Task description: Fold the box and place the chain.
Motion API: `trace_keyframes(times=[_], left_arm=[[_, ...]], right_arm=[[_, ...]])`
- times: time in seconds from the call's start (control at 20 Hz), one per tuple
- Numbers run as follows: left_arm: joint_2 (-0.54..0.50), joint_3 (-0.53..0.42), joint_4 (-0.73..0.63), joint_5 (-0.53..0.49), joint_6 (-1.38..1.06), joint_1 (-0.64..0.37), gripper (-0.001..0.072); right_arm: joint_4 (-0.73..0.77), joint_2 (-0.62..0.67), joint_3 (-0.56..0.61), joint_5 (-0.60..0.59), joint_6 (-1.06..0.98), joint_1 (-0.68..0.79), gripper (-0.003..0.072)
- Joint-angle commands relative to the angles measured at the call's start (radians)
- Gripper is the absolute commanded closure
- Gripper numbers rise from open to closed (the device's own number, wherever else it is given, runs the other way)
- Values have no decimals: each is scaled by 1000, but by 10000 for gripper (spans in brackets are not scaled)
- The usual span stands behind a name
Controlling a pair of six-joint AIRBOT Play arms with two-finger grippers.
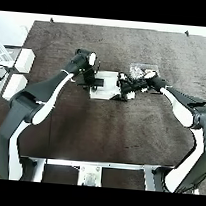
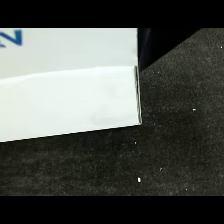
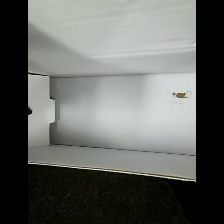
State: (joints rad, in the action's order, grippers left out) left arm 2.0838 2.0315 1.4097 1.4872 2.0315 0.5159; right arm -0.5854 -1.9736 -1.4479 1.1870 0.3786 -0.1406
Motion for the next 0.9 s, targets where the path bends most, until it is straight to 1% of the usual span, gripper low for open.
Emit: trace_keyframes(times=[0.0,0.05,0.2,0.25,0.3,0.75,0.85], left_arm=[[14,4,4,19,-10,1,517],[14,4,6,23,-26,1,597],[18,4,21,20,-42,1,598],[20,4,21,19,-44,1,671],[24,4,19,13,-50,1,685],[26,5,5,17,-59,0,682],[23,7,-5,33,-62,0,320]], right_arm=[[0,0,0,0,-1,0,92],[0,0,0,0,-1,0,93],[0,0,0,0,-1,0,92],[0,0,0,0,-1,0,92],[0,0,0,0,-1,0,93],[0,0,0,0,-1,0,93],[0,0,0,0,-1,0,93]])
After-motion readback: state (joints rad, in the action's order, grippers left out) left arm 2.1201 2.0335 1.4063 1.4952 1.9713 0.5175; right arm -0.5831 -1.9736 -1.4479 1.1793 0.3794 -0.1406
